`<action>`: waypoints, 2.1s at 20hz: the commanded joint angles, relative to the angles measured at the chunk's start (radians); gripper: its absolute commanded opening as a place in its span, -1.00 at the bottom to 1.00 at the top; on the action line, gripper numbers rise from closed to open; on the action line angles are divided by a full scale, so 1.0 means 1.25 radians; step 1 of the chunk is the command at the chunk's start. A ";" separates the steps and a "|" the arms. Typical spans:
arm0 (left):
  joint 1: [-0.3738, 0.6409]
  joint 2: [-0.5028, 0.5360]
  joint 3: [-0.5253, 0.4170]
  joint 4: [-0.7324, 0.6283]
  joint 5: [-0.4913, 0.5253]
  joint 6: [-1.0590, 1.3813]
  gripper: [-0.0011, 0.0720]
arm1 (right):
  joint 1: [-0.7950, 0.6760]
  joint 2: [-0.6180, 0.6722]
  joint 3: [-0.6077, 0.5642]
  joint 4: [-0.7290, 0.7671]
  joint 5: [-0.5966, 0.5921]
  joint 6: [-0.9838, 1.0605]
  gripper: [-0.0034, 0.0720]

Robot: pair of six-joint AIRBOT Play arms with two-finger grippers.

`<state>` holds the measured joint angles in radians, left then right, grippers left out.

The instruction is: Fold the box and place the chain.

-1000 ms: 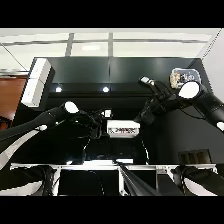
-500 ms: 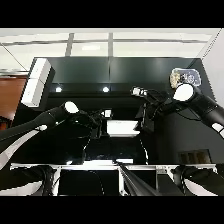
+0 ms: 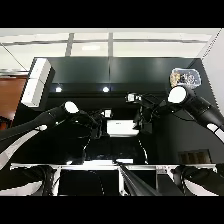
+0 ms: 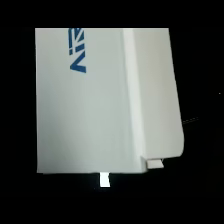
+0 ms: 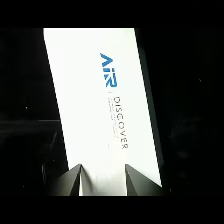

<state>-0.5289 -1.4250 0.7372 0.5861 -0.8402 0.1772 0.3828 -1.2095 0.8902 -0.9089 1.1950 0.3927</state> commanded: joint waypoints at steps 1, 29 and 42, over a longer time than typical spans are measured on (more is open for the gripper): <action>-0.001 0.000 0.001 0.001 0.000 0.001 -0.16 | 0.002 0.000 0.000 -0.007 -0.003 -0.003 -0.14; -0.001 0.000 0.001 0.001 -0.002 0.001 -0.16 | 0.008 0.000 -0.024 -0.014 0.001 0.043 -0.24; -0.001 0.000 0.001 0.001 -0.002 0.001 -0.16 | -0.113 0.112 -0.014 0.002 0.170 0.417 -0.30</action>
<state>-0.5289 -1.4250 0.7372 0.5869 -0.8429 0.1772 0.3031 -1.1168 0.8722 -0.9379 1.3128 0.7132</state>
